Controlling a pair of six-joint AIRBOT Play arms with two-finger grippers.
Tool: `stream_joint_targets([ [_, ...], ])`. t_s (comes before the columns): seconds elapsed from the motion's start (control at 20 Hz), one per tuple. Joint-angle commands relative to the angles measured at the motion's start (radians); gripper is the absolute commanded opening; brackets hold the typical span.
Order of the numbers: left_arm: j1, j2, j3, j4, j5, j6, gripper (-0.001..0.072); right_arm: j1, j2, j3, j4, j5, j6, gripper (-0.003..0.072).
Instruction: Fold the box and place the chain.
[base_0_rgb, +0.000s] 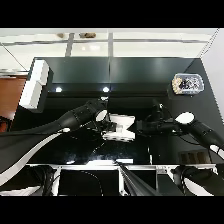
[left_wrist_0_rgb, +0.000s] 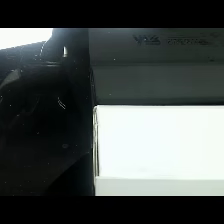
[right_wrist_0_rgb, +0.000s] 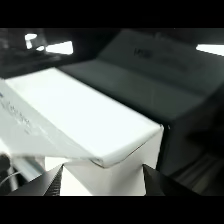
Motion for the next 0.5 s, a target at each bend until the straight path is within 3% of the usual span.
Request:
stream_joint_targets([
  [0.0, 0.0, 0.0, 0.0, 0.0, 0.0, 0.0, 0.0026, 0.115, 0.0, 0.052, -0.22, -0.11, 0.227, 0.0561],
  [0.15, 0.0, 0.0, 0.0, 0.0, 0.0, 0.0, 0.0026, 0.184, 0.0, 0.126, -0.531, -0.108, 0.513, 0.0562],
  [0.35, 0.0, 0.0, 0.0, 0.0, -0.001, 0.0, 0.0025, 0.249, -0.014, 0.204, -0.678, -0.106, 0.695, 0.0552],
  [0.4, 0.0, 0.0, 0.0, 0.0, -0.001, 0.0, 0.0026, 0.261, -0.032, 0.232, -0.69, -0.088, 0.706, 0.0446],
  [0.45, 0.0, 0.0, 0.0, 0.0, -0.001, 0.0, 0.0025, 0.272, -0.053, 0.26, -0.702, -0.061, 0.724, 0.0439],
])
